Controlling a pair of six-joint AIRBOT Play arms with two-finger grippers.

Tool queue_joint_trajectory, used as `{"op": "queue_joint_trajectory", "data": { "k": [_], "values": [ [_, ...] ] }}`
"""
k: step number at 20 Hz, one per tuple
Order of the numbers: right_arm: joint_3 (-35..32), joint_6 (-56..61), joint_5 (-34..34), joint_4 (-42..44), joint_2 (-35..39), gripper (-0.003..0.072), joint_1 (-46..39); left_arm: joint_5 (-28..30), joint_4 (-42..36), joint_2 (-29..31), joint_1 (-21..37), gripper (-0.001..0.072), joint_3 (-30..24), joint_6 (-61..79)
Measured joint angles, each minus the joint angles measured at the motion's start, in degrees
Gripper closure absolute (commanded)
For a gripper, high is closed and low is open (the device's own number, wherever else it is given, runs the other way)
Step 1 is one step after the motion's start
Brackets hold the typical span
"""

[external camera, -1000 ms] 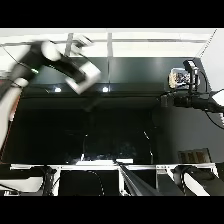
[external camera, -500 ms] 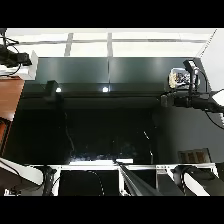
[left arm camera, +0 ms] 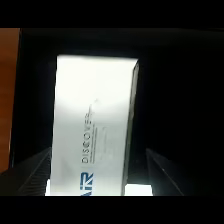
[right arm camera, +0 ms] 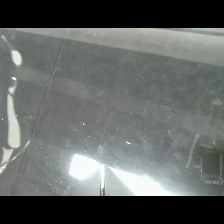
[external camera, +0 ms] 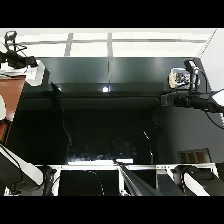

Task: Fold the box and place the chain.

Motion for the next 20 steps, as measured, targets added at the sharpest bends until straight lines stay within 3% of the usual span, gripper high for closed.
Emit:
{"op": "queue_joint_trajectory", "data": {
  "k": [1, 2, 3, 6, 9, 11, 16, 20],
  "values": [
    [0.00, 0.00, -0.04, 0.24, 0.00, 0.0671, 0.24, 0.02, -0.17, 0.92, -0.46, 0.0079, 1.05, -0.57],
    [-0.02, -0.02, -0.59, 0.46, 0.02, 0.0671, 0.70, 0.07, -0.63, 2.51, -1.05, 0.0447, 1.77, -1.77],
    [-0.02, -0.07, -1.90, 0.79, 0.00, 0.0671, 1.51, -0.20, -1.25, 4.48, -1.73, 0.0681, 1.99, -3.30],
    [0.00, -0.17, -9.55, 1.09, -0.28, 0.0671, 4.92, -2.56, -5.29, 12.07, -4.24, 0.0685, -1.11, -6.56],
    [-0.02, -0.13, -14.71, -1.07, -1.18, 0.0671, 6.60, -3.98, -9.68, 21.99, -9.07, 0.0684, -10.56, -6.29],
    [-0.33, 1.16, -16.70, -5.46, -2.51, 0.0671, 6.99, -2.43, -10.56, 29.83, -13.60, 0.0684, -21.57, -4.00],
    [-1.92, 3.45, -21.64, -12.79, -6.34, 0.0670, 7.08, 10.05, -5.70, 49.16, -20.72, 0.0683, -54.29, -5.46],
    [-2.27, 3.98, -23.02, -14.47, -7.21, 0.0671, 7.08, 15.69, -3.74, 60.59, -20.68, 0.0683, -70.31, -9.01]
  ]
}}
